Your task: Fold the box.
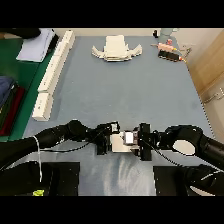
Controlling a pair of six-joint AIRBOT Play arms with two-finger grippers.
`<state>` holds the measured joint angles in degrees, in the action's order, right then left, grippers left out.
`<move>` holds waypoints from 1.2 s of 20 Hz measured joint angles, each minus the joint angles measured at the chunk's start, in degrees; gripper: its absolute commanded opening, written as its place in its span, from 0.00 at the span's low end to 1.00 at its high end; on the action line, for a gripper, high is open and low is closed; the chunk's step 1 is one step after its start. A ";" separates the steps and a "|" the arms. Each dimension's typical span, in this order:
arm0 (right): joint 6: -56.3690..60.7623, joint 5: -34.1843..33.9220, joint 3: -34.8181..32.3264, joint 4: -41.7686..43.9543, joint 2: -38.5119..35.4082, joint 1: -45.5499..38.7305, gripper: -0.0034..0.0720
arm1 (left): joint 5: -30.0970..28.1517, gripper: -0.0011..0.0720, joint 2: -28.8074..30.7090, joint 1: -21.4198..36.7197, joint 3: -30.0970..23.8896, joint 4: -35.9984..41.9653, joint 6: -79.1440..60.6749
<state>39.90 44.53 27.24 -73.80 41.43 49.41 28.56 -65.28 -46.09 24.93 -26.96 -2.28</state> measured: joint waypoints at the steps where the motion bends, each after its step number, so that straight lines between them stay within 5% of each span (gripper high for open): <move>1: -0.07 0.15 0.00 -1.01 0.31 0.00 0.82 | 0.00 0.59 0.00 0.00 0.00 0.00 0.00; 9: -0.09 -2.14 0.02 -8.39 3.08 0.07 0.82 | -0.02 0.59 0.00 0.00 0.00 0.00 0.00; 21: -0.11 -3.04 -0.13 -10.86 3.50 3.23 0.42 | -0.02 0.59 0.00 0.00 0.00 -0.02 -0.04; 24: 0.00 -3.13 -0.26 -10.64 3.50 3.45 0.42 | -0.02 0.59 0.00 0.00 0.00 -0.02 -0.04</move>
<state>39.90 41.41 26.98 -84.44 44.93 52.86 28.53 -65.28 -46.09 24.93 -26.98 -2.33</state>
